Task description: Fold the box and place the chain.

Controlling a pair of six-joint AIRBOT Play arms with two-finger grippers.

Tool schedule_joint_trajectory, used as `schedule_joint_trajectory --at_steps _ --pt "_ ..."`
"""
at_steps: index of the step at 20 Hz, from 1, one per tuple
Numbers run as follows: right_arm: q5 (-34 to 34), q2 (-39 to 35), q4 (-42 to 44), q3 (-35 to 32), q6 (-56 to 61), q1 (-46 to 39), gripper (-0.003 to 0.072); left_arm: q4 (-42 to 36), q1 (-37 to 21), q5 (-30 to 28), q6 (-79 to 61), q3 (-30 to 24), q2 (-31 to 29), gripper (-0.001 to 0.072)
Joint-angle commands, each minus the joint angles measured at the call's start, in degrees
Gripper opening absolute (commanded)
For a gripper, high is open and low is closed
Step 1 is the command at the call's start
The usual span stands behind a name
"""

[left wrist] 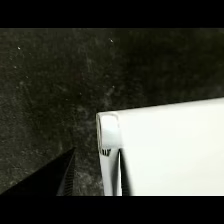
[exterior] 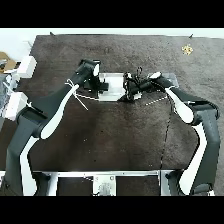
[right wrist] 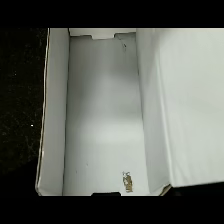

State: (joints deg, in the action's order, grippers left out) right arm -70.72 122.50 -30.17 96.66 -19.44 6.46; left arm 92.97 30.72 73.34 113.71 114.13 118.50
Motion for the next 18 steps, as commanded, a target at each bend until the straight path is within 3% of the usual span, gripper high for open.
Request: schedule_joint_trajectory --at_steps 1,12,13,14,18 --pt "0.0 0.0 0.0 0.0 0.0 0.0 0.0432 4.7 1.3 0.5 2.8 0.4 0.7 0.0296" --pt "0.0 0.0 0.0 0.0 0.0 0.0 0.0432 6.5 2.2 -0.6 5.2 0.5 2.2 0.0295" --pt "0.0 0.0 0.0 0.0 0.0 0.0 0.0432 6.5 2.2 -0.9 5.3 0.5 2.3 0.0267" --pt "0.0 0.0 0.0 0.0 0.0 0.0 0.0432 6.5 2.2 -1.0 5.7 0.5 2.3 0.0118" --pt "0.0 0.0 0.0 0.0 0.0 0.0 0.0432 5.7 2.2 -1.5 6.3 0.5 2.3 0.0109"
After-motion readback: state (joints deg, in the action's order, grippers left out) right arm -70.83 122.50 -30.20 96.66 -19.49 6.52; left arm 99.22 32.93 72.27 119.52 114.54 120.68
